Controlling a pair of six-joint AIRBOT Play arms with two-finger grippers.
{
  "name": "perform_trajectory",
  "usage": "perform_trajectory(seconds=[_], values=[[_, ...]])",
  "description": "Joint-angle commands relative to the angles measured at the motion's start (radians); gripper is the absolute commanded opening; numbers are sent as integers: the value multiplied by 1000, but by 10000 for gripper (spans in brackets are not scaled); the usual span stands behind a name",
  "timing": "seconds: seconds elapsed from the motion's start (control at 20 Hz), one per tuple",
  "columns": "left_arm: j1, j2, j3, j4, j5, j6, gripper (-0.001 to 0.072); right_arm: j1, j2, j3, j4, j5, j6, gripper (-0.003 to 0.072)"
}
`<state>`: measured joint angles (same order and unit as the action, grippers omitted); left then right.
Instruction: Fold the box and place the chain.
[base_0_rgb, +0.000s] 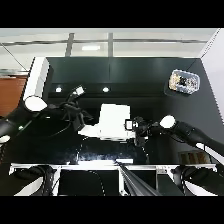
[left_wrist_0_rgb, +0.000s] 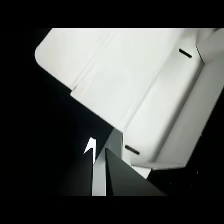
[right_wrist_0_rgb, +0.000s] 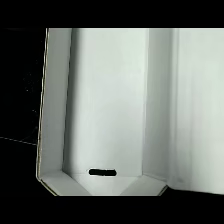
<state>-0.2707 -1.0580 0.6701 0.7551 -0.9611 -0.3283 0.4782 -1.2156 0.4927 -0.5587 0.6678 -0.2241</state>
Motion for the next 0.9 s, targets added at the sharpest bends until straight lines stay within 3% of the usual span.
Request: perform_trajectory(seconds=[0.0, 0.05, 0.1, 0.2, 0.5, 0.65, 0.75, 0.85], values=[[52, 91, -8, 107, -162, 56, 333, 0, -1, 0, 0, 2, -1, 129], [47, 89, -18, 106, -120, 159, 660, 0, -1, 0, -1, 2, -1, 129], [37, 80, -35, 85, -34, 245, 713, 0, -1, 0, -3, 3, -1, 129], [6, 34, -42, 98, 38, 353, 712, 0, -1, 0, -4, 6, -1, 129], [-121, -134, -42, 101, 43, 467, 690, 0, -1, 0, -3, 5, -1, 129], [-169, -151, -42, 95, 79, 467, 608, 0, -1, 0, -3, 5, -1, 129], [-181, -158, -43, 88, 67, 467, 593, 0, -1, 0, -3, 5, -1, 129], [-190, -159, -43, 77, 68, 457, 351, 0, -1, 0, -3, 5, -1, 130]])
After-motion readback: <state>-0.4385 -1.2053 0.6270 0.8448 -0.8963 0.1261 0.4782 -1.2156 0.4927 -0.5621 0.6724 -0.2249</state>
